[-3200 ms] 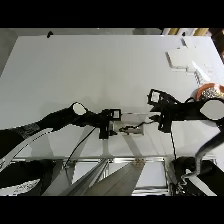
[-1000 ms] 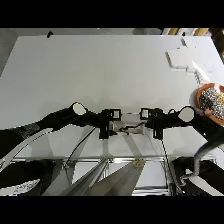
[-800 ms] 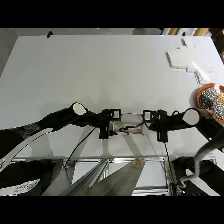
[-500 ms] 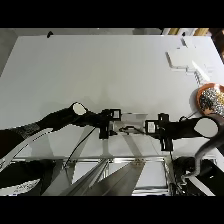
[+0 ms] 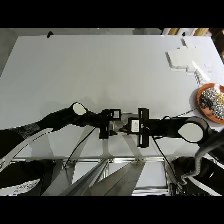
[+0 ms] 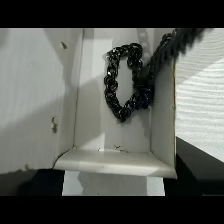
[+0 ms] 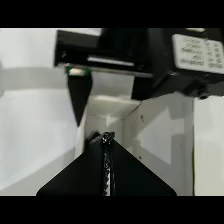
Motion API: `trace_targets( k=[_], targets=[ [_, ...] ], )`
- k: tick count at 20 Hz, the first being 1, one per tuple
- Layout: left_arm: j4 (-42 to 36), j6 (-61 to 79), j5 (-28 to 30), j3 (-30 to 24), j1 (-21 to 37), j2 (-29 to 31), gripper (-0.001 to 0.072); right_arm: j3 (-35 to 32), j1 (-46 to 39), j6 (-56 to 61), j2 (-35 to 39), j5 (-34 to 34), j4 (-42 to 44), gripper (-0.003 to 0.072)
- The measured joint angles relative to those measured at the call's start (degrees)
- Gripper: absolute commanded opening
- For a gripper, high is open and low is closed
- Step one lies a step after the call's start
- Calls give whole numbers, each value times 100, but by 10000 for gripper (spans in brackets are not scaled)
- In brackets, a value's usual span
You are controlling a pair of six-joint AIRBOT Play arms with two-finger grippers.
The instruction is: Fold the box and place the chain.
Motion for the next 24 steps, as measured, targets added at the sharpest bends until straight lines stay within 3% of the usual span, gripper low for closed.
trace_targets(
  k=[2,6,9,18,24],
  targets=[
    [0,0,0,0,0,0,393,4,57,109,-275,-197,-2,199],
    [2,0,0,0,0,0,393,7,101,267,-494,-262,-129,194],
    [2,0,2,0,0,0,393,9,111,308,-518,-37,-286,96],
    [0,0,0,0,0,0,393,11,114,540,-776,490,-870,97],
    [0,0,0,0,0,0,393,11,114,586,-870,693,-798,96]
  ],
)
